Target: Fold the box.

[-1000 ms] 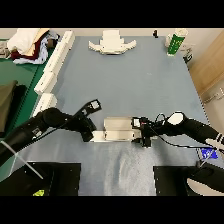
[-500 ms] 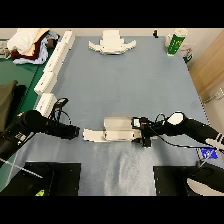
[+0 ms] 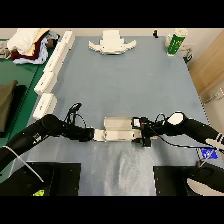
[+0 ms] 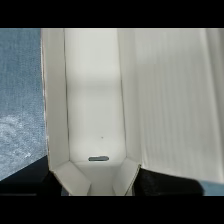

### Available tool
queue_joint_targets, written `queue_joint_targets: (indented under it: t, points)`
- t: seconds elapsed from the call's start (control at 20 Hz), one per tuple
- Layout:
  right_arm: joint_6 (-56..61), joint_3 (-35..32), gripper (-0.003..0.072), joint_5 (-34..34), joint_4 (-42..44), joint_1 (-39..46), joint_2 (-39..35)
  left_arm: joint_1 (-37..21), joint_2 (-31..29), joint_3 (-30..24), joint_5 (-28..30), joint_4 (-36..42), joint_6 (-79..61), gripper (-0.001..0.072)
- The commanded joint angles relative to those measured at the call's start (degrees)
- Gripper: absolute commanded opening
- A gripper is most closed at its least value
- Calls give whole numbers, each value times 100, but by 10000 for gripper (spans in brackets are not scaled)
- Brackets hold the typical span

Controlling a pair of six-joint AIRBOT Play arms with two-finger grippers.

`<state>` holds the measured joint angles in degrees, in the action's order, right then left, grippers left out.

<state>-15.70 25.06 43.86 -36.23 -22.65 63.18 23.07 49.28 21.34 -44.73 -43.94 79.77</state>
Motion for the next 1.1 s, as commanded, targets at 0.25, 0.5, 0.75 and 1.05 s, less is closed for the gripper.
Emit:
queue_joint_targets:
  t: [0.25,0.5,0.75,1.05]
  points:
    - [2,0,536,4,0,-2,-4,293,66,542,-20,157,85,16]
    - [2,0,536,4,0,-2,-4,304,68,573,-28,201,79,462]
    - [2,0,536,4,0,-2,-4,304,72,570,92,507,59,463]
    - [2,0,536,4,2,-2,-4,903,111,702,511,177,1001,462]
